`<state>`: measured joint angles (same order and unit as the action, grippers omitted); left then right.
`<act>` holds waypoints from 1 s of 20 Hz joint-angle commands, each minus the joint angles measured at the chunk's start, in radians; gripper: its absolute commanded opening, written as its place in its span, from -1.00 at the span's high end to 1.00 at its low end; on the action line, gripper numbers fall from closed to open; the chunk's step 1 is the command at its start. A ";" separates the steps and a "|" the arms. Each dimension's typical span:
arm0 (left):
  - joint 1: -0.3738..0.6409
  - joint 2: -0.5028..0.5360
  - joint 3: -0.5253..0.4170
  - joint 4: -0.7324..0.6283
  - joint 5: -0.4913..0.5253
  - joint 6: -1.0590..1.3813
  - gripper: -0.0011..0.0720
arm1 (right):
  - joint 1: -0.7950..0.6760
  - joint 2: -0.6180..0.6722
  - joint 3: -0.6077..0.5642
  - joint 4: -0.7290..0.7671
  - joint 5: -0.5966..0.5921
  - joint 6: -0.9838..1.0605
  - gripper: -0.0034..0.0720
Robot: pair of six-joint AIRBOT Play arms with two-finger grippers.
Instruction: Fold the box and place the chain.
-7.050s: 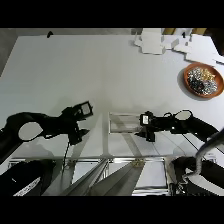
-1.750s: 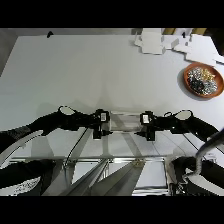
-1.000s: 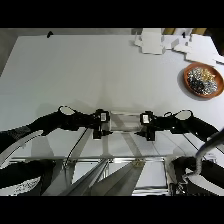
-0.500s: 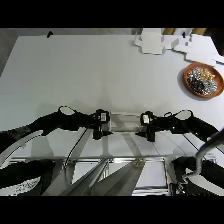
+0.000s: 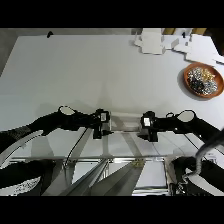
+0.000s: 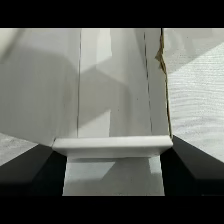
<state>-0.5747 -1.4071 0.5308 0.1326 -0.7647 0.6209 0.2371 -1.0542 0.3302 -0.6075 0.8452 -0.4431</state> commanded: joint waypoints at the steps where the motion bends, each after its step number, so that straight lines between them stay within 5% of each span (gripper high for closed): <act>1: 0.000 0.000 0.001 0.002 -0.003 0.000 0.27 | -0.001 0.089 0.001 -0.218 -0.007 0.170 -0.94; 8: 0.000 0.000 0.001 0.002 -0.003 0.000 0.27 | 0.000 0.269 0.001 -0.444 0.012 0.422 -0.92; 14: 0.000 0.000 0.001 0.002 -0.003 0.000 0.27 | 0.000 0.361 0.001 -0.286 0.075 0.446 -0.76; 16: 0.000 0.000 0.001 0.002 -0.003 0.000 0.27 | 0.000 0.370 0.001 -0.155 0.097 0.442 -0.11; 20: 0.000 0.000 0.001 0.002 -0.003 0.000 0.27 | 0.000 0.371 0.001 0.099 0.087 0.343 0.86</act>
<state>-0.5743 -1.4071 0.5316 0.1349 -0.7677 0.6205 0.2367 -0.6899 0.3298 -0.7017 0.9371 -0.0338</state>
